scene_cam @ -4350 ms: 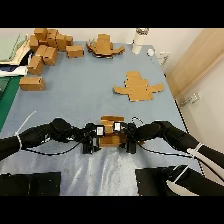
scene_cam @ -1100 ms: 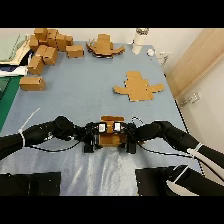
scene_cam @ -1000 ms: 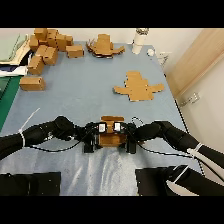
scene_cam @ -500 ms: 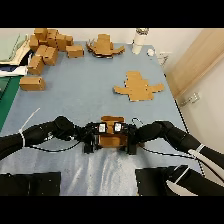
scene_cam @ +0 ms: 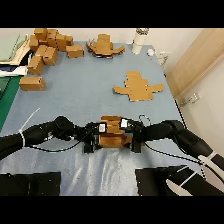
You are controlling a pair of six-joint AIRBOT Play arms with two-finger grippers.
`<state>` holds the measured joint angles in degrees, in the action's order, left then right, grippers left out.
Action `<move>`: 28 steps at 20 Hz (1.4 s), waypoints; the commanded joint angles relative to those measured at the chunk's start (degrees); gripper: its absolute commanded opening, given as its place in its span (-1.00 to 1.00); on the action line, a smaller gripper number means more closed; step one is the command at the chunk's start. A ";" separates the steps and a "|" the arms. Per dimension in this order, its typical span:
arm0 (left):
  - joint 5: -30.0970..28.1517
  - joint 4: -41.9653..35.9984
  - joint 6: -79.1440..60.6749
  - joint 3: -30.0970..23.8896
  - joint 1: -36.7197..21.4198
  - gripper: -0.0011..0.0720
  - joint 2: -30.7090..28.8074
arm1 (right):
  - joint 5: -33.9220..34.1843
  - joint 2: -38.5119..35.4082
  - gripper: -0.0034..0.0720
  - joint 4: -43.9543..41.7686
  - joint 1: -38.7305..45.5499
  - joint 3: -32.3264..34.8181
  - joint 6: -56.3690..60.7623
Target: Fold the box.
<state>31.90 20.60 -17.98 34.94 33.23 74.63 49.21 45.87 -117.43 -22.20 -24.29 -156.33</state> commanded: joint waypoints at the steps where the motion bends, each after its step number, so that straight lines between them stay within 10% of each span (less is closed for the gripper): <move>1: 0.04 0.00 -0.02 0.00 0.00 0.65 0.02 | 0.83 -4.00 0.99 1.90 0.85 -0.04 8.33; 15: 0.04 0.02 -0.02 0.00 0.00 0.65 0.02 | 17.59 -12.37 0.97 -5.44 0.76 -0.04 36.92; 28: 0.20 0.00 0.02 0.02 0.00 0.65 0.02 | 17.25 -12.37 0.97 -7.74 0.76 -0.04 59.04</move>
<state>32.03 20.60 -18.00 34.94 33.23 74.63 66.39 33.54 -124.97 -21.43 -24.27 -99.20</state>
